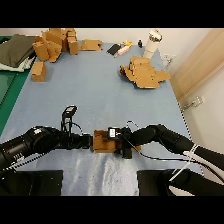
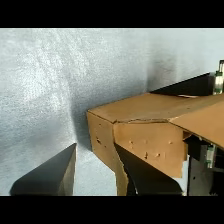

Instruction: Fold the box.

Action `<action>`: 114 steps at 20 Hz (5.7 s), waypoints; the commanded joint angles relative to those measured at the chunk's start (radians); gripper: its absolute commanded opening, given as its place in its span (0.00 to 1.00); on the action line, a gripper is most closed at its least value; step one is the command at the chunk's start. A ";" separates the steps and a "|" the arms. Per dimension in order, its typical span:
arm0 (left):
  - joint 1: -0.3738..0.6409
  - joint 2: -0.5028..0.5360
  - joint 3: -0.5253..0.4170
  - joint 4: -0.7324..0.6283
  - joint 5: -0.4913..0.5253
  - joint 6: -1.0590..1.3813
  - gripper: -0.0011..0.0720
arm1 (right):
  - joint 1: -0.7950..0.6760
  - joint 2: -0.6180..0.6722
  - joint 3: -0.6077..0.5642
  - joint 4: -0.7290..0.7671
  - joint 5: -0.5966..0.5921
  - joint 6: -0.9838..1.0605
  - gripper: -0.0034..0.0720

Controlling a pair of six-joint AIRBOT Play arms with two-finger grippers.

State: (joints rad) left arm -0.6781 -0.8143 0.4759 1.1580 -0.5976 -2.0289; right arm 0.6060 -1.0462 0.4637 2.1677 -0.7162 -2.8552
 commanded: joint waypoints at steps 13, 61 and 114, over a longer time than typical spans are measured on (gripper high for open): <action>-0.006 -0.053 0.006 -0.224 0.009 0.268 0.58 | 0.001 0.000 0.000 0.000 0.000 0.000 0.63; -0.311 -0.492 0.523 0.414 -0.542 -0.547 0.67 | 0.001 0.000 0.000 0.000 0.000 0.000 0.63; 0.208 -0.283 -0.078 -0.822 0.019 2.368 0.97 | 0.001 0.000 0.000 0.000 0.000 0.000 0.63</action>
State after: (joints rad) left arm -0.4446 -1.0954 0.3969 0.3416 -0.5869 0.3576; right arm 0.6060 -1.0458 0.4637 2.1647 -0.7177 -2.8582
